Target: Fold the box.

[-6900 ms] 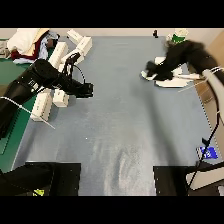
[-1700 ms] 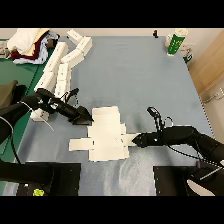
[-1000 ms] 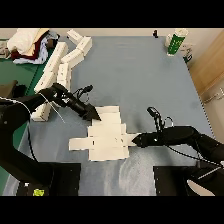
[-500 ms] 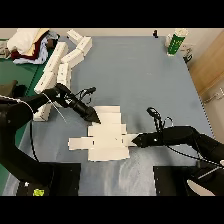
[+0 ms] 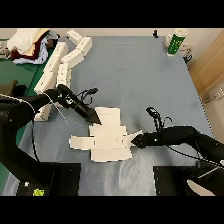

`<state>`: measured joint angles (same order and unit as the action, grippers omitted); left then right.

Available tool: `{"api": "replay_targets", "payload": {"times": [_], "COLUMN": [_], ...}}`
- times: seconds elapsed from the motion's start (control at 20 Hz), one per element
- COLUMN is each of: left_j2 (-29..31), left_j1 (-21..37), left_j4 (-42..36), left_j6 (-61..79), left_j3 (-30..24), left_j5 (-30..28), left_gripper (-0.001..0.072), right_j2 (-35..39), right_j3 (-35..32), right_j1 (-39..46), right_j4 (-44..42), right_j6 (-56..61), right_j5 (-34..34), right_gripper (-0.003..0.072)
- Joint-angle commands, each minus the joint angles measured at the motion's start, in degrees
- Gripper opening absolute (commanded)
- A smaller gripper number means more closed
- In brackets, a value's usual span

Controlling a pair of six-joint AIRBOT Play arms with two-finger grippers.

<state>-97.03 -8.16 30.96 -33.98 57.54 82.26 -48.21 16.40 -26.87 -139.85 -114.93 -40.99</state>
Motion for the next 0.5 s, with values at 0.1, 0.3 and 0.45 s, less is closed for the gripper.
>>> {"api": "replay_targets", "payload": {"times": [0.1, 0.3, 0.45], "left_j2": [3.4, 12.9, 22.6], "left_j1": [-0.7, -4.8, -9.6], "left_j4": [-3.9, -6.6, -7.0], "left_j6": [12.2, 24.6, 32.1], "left_j3": [0.5, -2.3, -8.5], "left_j5": [1.0, -9.2, -22.2], "left_gripper": [0.0011, 0.0009, 0.0009], "right_j2": [0.1, 0.1, 0.1], "right_j3": [5.8, 13.4, 18.1], "right_j1": [0.2, 0.2, 0.2], "right_j4": [27.4, 51.1, 57.7], "right_j6": [11.2, 31.2, 41.8], "right_j5": [1.5, -0.2, -1.6], "right_gripper": [0.0254, 0.0254, 0.0254]}}
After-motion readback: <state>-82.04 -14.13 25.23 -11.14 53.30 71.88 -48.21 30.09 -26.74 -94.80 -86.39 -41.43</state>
